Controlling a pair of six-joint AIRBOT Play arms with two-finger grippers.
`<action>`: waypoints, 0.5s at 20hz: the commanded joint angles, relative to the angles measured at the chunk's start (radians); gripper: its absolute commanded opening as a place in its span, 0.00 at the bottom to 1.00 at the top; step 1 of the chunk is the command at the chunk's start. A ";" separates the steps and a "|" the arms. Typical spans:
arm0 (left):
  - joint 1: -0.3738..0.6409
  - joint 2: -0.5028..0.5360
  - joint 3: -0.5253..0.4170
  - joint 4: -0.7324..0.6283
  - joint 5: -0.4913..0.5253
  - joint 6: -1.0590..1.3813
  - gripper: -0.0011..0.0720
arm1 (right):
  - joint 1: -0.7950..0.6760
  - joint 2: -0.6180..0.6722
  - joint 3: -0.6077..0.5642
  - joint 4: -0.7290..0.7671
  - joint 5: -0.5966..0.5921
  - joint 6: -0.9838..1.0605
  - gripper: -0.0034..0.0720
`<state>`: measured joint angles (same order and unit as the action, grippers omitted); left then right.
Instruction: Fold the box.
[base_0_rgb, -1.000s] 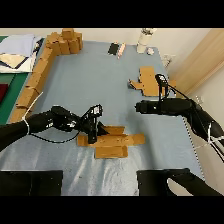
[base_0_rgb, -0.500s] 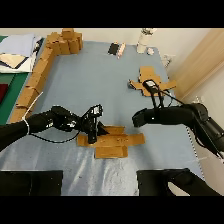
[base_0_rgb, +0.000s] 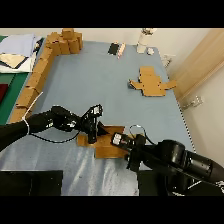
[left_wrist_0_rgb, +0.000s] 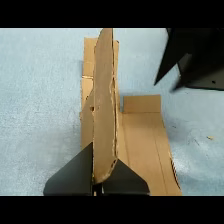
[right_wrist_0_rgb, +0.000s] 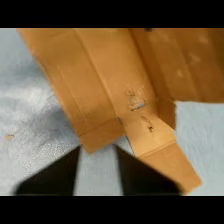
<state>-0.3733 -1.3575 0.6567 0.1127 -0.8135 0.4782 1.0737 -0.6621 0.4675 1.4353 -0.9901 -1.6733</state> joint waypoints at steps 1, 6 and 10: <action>0.000 0.000 0.001 0.000 -0.001 0.000 0.03 | 0.107 -0.006 -0.043 -0.085 0.081 -0.037 0.65; 0.001 0.000 0.001 0.000 0.000 0.000 0.03 | 0.107 -0.061 -0.043 -0.025 0.153 -0.237 0.65; 0.001 0.000 0.001 0.000 -0.001 0.000 0.03 | 0.108 -0.144 -0.043 -0.025 0.154 -0.250 0.65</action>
<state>-0.3733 -1.3575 0.6567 0.1123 -0.8143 0.4782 1.1763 -0.7570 0.4263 1.4036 -0.8513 -1.8854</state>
